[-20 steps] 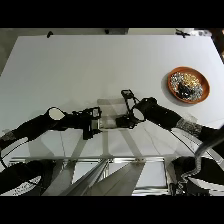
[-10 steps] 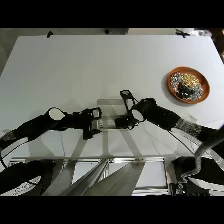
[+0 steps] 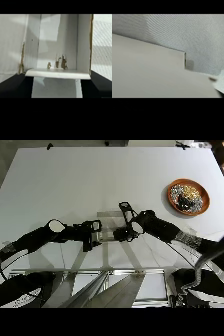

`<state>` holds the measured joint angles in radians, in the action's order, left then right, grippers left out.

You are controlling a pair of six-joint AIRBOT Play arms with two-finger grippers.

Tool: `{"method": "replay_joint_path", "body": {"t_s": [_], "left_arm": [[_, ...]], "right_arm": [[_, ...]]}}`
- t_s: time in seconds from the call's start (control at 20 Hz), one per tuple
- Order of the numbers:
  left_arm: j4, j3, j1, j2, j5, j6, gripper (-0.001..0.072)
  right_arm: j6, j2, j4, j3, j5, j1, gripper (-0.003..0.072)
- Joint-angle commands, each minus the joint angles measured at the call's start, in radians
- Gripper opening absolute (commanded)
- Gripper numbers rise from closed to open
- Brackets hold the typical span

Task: Fold the box and place the chain.

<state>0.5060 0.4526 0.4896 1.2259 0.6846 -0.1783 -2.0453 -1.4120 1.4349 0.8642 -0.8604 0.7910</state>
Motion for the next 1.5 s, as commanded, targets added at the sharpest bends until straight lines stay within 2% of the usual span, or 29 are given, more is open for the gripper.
{"method": "replay_joint_path", "body": {"t_s": [0.0, 0.15, 0.35, 0.45, 0.55, 0.65, 0.85, 1.0, 1.2, 1.35, 1.45], "left_arm": [[-0.003, 0.0, 0.0, 0.0, 0.001, 0.003, 0.027], [-0.003, 0.0, 0.0, 0.0, 0.001, 0.003, 0.027], [-0.003, 0.0, 0.0, 0.0, 0.003, 0.003, 0.027], [-0.003, 0.0, 0.0, 0.0, 0.008, 0.003, 0.027], [-0.003, 0.0, 0.0, 0.0, 0.008, 0.003, 0.027], [-0.003, 0.0, 0.0, 0.0, 0.008, 0.003, 0.027], [-0.003, 0.0, 0.0, 0.0, 0.008, 0.003, 0.027], [-0.003, 0.0, 0.0, 0.0, 0.008, 0.003, 0.027], [-0.003, 0.0, 0.0, 0.0, 0.008, 0.003, 0.027], [-0.003, 0.0, 0.0, 0.0, 0.008, 0.003, 0.027], [-0.003, 0.0, 0.0, 0.0, 0.008, 0.003, 0.027]], "right_arm": [[0.016, 0.037, 0.039, 0.0, -0.017, -0.001, 0.0505], [0.016, 0.138, 0.132, 0.0, -0.027, -0.001, 0.0505], [0.111, 0.313, 0.196, 0.0, -0.117, -0.002, 0.0506], [0.146, 0.389, 0.285, 0.0, -0.162, -0.016, 0.0505], [0.171, 0.441, 0.346, 0.0, -0.174, -0.12, 0.0503], [0.238, 0.454, 0.365, 0.0, -0.153, -0.319, 0.0503], [0.388, 0.393, 0.351, 0.0, -0.034, -0.772, 0.0503], [0.5, 0.275, 0.258, 0.0, 0.119, -0.982, 0.0502], [0.541, 0.111, 0.291, 0.0, 0.209, -1.034, 0.0502], [0.534, 0.033, 0.295, 0.0, 0.312, -1.034, 0.0487], [0.528, 0.006, 0.291, 0.0, 0.321, -1.034, 0.0481]]}}
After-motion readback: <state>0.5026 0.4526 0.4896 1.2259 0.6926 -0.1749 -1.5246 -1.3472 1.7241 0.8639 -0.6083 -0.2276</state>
